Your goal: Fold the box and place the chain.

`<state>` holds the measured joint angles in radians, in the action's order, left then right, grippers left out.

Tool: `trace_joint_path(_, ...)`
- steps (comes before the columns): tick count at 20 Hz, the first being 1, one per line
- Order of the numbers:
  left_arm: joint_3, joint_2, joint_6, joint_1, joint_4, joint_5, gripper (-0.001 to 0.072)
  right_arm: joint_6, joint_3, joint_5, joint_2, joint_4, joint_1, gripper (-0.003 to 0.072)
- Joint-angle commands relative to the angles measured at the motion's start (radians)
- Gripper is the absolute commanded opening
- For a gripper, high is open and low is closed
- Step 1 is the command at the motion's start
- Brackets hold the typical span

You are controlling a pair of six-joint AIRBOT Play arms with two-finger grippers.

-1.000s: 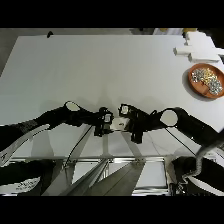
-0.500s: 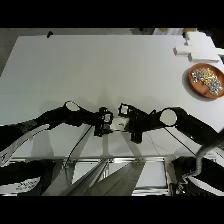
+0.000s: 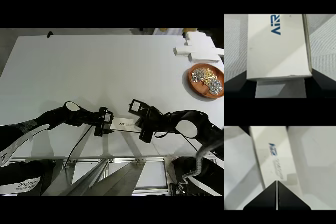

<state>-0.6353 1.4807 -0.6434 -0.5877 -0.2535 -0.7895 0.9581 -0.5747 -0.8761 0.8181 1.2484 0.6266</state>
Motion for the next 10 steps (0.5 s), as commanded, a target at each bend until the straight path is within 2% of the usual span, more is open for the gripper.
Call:
trace_joint_path(1, 0.0, 0.0, -0.002, 0.0, -0.001, 0.0, 0.0134, 0.43, 0.0, -0.152, -0.037, 0.247, -0.039, 0.0011)
trace_joint_path(4, 0.0, 0.0, -0.002, 0.0, -0.001, 0.0, 0.0134, 0.53, 0.0, -0.28, -0.036, 0.257, -0.227, 0.0011)
trace_joint_path(7, 0.0, 0.0, -0.002, 0.0, -0.001, 0.0, 0.0134, 0.552, 0.017, -0.257, -0.036, 0.346, -0.447, 0.0011)
trace_joint_path(10, 0.0, 0.0, -0.002, 0.0, -0.001, 0.0, 0.0134, 0.567, 0.02, -0.246, -0.035, 0.354, -0.587, 0.0012)
